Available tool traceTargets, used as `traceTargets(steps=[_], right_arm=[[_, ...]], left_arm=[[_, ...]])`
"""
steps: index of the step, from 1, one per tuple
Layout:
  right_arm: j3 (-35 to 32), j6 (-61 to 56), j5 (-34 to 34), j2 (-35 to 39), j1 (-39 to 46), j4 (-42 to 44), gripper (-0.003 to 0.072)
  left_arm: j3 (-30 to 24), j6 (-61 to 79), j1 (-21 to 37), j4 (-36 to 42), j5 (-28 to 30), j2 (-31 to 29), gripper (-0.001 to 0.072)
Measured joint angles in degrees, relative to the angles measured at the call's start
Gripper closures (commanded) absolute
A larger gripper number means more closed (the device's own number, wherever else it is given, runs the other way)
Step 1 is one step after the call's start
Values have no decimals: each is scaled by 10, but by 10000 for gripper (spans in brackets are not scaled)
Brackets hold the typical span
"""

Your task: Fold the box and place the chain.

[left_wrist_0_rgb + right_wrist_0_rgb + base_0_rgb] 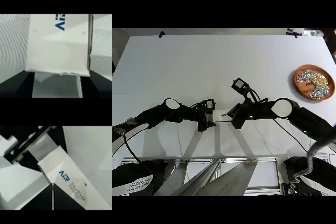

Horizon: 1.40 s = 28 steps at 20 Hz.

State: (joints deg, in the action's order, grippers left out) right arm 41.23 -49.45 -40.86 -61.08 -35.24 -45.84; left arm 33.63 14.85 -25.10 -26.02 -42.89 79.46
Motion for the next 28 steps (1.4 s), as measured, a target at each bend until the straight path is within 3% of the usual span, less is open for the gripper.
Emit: traceTargets(steps=[3,6,10,15,16,17,21,24,28], right_arm=[[10,-147,-103,35,0,-135,677],[14,-273,-249,48,0,-243,677],[14,-386,-348,54,0,-302,677],[14,-469,-365,55,0,-299,676],[14,-477,-364,55,0,-295,676],[14,-482,-364,55,0,-291,676],[14,-493,-357,55,0,-283,676],[14,-495,-341,55,0,-281,676],[14,-495,-312,55,0,-279,676]], left_arm=[[0,1,0,-1,-1,0,458],[0,2,0,-1,-2,0,458],[0,2,0,-1,-3,0,458],[0,2,0,8,-15,0,459],[0,2,0,15,-16,0,497],[0,2,0,20,-17,0,715],[0,1,1,27,-20,-14,707],[0,-20,16,29,1,-58,707],[0,-109,103,-2,51,-144,707]])
